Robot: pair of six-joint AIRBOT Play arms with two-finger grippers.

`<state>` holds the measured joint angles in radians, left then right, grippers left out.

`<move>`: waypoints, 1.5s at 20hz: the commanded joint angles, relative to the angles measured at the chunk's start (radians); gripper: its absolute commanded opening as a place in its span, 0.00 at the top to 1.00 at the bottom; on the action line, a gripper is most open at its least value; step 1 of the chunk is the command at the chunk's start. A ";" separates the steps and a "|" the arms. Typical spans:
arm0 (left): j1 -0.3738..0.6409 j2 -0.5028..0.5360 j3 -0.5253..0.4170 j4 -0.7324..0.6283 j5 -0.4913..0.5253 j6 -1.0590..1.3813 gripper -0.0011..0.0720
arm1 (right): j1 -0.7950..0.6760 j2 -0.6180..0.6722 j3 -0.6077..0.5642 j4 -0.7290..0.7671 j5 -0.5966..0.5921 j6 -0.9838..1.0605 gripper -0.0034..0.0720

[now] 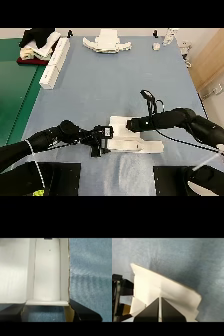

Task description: Fold the box.

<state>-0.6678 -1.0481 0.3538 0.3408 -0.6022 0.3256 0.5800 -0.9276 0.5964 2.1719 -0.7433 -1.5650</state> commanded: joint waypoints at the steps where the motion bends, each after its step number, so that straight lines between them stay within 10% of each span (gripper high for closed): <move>1: 0.000 0.000 0.000 0.000 0.000 0.000 0.26 | 0.000 0.161 0.010 -0.109 -0.105 -0.079 0.89; 5: 0.000 0.000 0.000 0.000 0.000 0.000 0.26 | 0.010 0.315 0.002 -0.107 -0.345 -0.377 0.87; 8: 0.000 0.000 0.000 0.000 0.000 0.000 0.26 | 0.014 0.351 -0.031 -0.140 -0.520 -0.518 0.34; 10: 0.000 0.000 0.000 0.000 0.000 0.000 0.26 | 0.014 0.350 -0.057 -0.214 -0.563 -0.566 0.33; 17: 0.000 0.000 0.000 0.000 0.000 0.000 0.26 | 0.013 0.334 -0.211 -0.369 -0.230 -0.986 0.05; 27: 0.000 0.000 0.000 0.000 0.000 0.000 0.26 | 0.014 0.228 -0.228 -0.203 -0.119 -1.073 0.10; 30: 0.000 0.000 0.000 0.000 0.000 0.000 0.26 | 0.014 0.222 -0.228 -0.172 -0.121 -1.081 0.41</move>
